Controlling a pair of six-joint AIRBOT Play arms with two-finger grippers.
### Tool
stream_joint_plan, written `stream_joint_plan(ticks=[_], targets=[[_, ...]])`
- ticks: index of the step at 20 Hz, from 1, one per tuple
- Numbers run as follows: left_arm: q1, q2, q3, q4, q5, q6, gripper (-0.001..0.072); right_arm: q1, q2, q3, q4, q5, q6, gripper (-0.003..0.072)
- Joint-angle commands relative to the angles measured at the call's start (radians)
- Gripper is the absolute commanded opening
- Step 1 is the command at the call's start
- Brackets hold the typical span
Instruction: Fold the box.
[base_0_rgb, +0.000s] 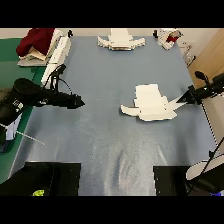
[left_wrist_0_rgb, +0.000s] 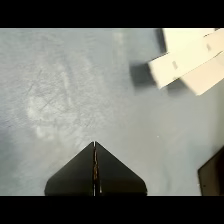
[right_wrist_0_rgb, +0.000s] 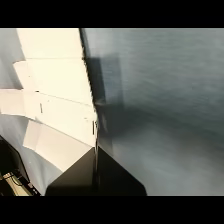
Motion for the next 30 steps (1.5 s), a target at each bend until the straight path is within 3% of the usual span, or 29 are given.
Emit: stream_joint_plan(ticks=[1, 6, 13, 18, 19, 20, 21, 25, 30], targets=[[0.001, 0.001, 0.002, -0.055, 0.001, 0.003, 0.0014, 0.128, 0.074, -0.083, 0.079, 0.046, 0.079, 0.0003], [0.035, 0.001, 0.006, -0.025, -0.051, 0.003, 0.0014, 0.383, 0.287, -0.371, 0.08, 0.27, 0.202, 0.0002], [0.149, 0.001, 0.016, -0.02, -0.182, 0.019, 0.0015, 0.624, 0.693, -0.847, 0.103, 0.639, 0.251, 0.0002], [0.15, -0.009, 0.016, -0.017, -0.193, 0.039, 0.0017, 0.758, 0.881, -0.999, 0.1, 0.798, 0.242, 0.0002], [0.15, -0.019, 0.016, -0.018, -0.194, 0.043, 0.003, 0.776, 0.909, -1.019, 0.1, 0.815, 0.225, 0.0002], [0.15, -0.032, 0.016, -0.019, -0.197, 0.044, 0.0266, 0.788, 0.938, -1.038, 0.1, 0.831, 0.208, 0.0002], [0.15, -0.049, 0.018, -0.02, -0.21, 0.045, 0.0411, 0.801, 0.972, -1.059, 0.1, 0.851, 0.204, 0.0002], [0.149, -0.146, 0.019, -0.055, -0.237, 0.105, 0.0408, 0.814, 1.043, -1.117, 0.098, 0.895, 0.201, 0.0002], [0.127, -0.361, 0.035, -0.211, -0.303, 0.29, 0.04, 0.814, 1.041, -1.128, 0.098, 0.893, 0.201, 0.0002]])
